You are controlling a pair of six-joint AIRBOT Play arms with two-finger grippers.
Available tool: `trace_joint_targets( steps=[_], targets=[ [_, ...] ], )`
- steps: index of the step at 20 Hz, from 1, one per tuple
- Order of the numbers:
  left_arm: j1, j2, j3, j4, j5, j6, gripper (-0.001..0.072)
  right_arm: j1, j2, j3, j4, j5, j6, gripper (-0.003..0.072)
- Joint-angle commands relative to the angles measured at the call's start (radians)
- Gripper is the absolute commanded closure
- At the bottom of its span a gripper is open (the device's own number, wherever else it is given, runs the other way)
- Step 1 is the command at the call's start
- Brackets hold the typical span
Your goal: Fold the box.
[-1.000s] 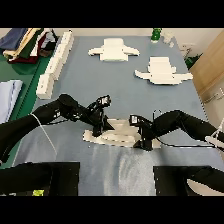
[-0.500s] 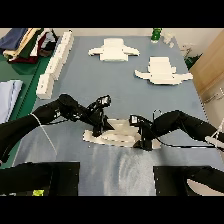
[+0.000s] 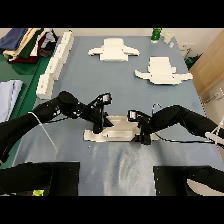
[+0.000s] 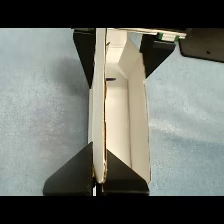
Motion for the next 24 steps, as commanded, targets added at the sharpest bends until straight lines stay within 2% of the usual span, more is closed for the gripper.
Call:
trace_joint_targets(
  steps=[1,10,17,20,24],
  targets=[
    [0.001,0.004,0.017,-0.01,-0.002,0.003,0.0695,0.0,0.0,0.011,-0.032,0.004,0.0,0.013],
    [0.001,0.001,0.06,0.018,0.037,0.002,0.0695,0.0,-0.001,0.03,-0.05,0.012,0.0,0.013],
    [0.001,-0.001,0.03,0.031,0.1,0.001,0.0695,-0.003,0.0,0.029,-0.068,0.014,0.0,0.013],
    [0.001,-0.004,0.008,0.031,0.104,0.001,0.0695,-0.003,-0.002,0.026,-0.097,0.064,0.0,0.013],
    [0.001,-0.005,-0.003,0.031,0.123,0.0,0.0695,-0.002,-0.001,0.027,-0.026,0.066,0.0,0.013]
  ],
)
